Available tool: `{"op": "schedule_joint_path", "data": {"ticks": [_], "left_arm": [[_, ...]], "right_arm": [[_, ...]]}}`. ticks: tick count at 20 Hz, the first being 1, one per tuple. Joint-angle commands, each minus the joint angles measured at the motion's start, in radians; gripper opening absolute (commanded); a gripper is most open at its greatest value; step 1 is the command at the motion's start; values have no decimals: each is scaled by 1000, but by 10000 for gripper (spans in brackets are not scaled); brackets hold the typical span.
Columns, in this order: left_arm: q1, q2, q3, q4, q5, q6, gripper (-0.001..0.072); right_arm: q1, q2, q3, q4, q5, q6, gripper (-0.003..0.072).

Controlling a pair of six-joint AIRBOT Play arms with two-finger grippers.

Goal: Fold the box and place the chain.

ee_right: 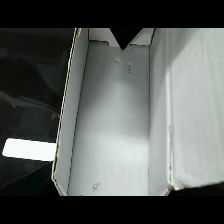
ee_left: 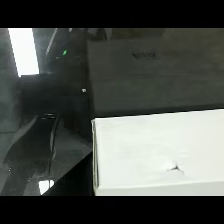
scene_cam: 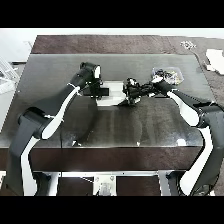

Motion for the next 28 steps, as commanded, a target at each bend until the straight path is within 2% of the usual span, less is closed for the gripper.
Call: {"op": "schedule_joint_path", "data": {"ticks": [1, 2, 9, 13, 19, 25, 26, 28], "left_arm": [[2, 2, 25, -8, -4, -1, 380], [3, 2, 34, -13, -11, 0, 527], [16, 34, 51, -15, -67, 42, 526], [48, 47, 54, -73, -153, 106, 526], [113, 172, 50, -42, -234, 261, 526], [206, 274, 41, -39, -298, 522, 525], [231, 280, 22, -82, -295, 570, 525], [300, 282, -66, -333, -209, 745, 525]], "right_arm": [[1, 0, 0, 2, -2, 0, 579], [1, 0, 0, 2, -2, 0, 579], [1, 0, 0, 2, -2, 0, 579], [1, 0, 0, 2, -2, 0, 579], [1, 0, 0, 2, -2, 0, 579], [1, 0, 0, 2, -2, 0, 579], [1, 0, 0, 2, -2, 0, 579], [1, 0, 0, 2, -2, 0, 579]]}}
